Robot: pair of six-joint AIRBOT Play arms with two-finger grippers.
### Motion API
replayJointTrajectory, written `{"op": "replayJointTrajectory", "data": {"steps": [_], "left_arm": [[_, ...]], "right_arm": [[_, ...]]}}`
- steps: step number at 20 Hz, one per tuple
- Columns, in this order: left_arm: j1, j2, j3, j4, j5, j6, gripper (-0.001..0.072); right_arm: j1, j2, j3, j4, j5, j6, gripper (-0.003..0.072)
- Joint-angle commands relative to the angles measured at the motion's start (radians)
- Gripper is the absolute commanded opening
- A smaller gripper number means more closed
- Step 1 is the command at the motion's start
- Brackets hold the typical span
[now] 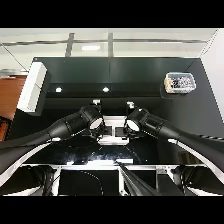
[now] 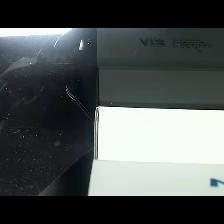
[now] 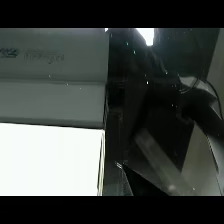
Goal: Fold the box and place the chain.
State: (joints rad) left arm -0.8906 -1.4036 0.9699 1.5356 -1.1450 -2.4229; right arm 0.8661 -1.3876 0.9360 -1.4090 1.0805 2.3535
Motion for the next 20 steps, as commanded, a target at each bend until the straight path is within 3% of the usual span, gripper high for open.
{"op": "replayJointTrajectory", "data": {"steps": [1, 5, 8, 11, 13, 14, 18, 19, 20], "left_arm": [[0.0, 0.0, 0.0, 0.001, -0.005, 0.0, 0.0024], [0.0, 0.0, 0.0, 0.002, -0.005, 0.0, 0.0024], [0.0, 0.0, 0.0, 0.001, 0.0, 0.0, 0.0024], [0.0, 0.0, 0.0, 0.001, -0.008, 0.0, 0.0024], [0.0, 0.0, 0.0, 0.002, -0.007, 0.0, 0.0024], [0.0, 0.0, 0.0, 0.002, -0.008, 0.0, 0.0025], [0.001, 0.0, 0.0, 0.002, -0.008, 0.0, 0.0024], [0.0, 0.0, 0.0, 0.004, -0.007, 0.0, 0.0025], [0.0, 0.0, 0.0, 0.005, -0.006, 0.0, 0.0024]], "right_arm": [[0.001, 0.021, 0.001, 0.002, -0.017, -0.016, 0.0288], [-0.002, 0.097, 0.001, -0.005, -0.014, -0.104, 0.0287], [-0.007, 0.231, 0.028, -0.051, 0.047, -0.221, 0.0286], [-0.04, 0.364, 0.032, -0.37, 0.236, -0.23, 0.0287], [-0.112, 0.381, 0.027, -0.619, 0.33, -0.23, 0.0286], [-0.172, 0.381, 0.009, -0.672, 0.298, -0.23, 0.0286], [-0.528, 0.338, -0.074, -0.67, -0.053, -0.201, 0.0295], [-0.61, 0.315, -0.072, -0.67, -0.138, -0.205, 0.0532], [-0.668, 0.295, -0.066, -0.661, -0.229, -0.241, 0.0638]]}}
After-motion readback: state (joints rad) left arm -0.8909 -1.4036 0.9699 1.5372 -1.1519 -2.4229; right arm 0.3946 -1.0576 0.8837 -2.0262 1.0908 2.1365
